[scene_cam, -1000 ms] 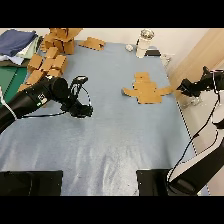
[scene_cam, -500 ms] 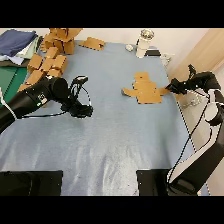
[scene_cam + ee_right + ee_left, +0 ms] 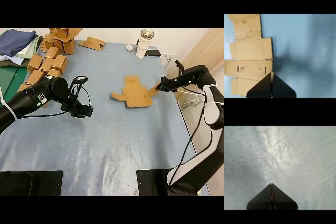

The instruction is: Fold the box.

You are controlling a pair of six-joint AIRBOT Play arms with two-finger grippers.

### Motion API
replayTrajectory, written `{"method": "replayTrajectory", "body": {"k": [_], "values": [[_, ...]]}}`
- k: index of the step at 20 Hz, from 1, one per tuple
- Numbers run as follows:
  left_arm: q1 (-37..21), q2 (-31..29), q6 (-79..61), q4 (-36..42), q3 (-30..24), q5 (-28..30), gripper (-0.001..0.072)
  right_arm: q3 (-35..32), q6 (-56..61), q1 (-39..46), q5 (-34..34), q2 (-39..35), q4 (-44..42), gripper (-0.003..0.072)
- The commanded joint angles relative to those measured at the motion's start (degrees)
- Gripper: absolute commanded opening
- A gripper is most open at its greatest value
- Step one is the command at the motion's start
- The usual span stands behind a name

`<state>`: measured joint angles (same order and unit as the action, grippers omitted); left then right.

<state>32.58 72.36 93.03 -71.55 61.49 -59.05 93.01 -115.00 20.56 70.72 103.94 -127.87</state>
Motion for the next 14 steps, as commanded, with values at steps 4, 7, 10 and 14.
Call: {"method": "replayTrajectory", "body": {"k": [4, 7, 10, 14], "values": [[-0.04, 0.04, -0.09, 0.00, 0.04, 0.13, 0.0013, -40.72, 6.47, -12.13, -16.33, -28.59, 0.15, -0.0001], [-0.04, 0.04, -0.07, 0.00, 0.04, 2.62, 0.0013, -59.63, 17.22, -20.17, -23.98, -44.59, 3.08, -0.0001], [-0.04, 0.04, -0.07, 0.00, 0.04, 4.98, 0.0013, -69.66, 23.15, -24.65, -22.64, -54.69, 7.08, 0.0010], [-0.04, 0.04, -0.07, 0.00, 0.04, 5.09, 0.0013, -69.11, 23.10, -24.57, -20.81, -55.60, 11.54, 0.0285]]}}
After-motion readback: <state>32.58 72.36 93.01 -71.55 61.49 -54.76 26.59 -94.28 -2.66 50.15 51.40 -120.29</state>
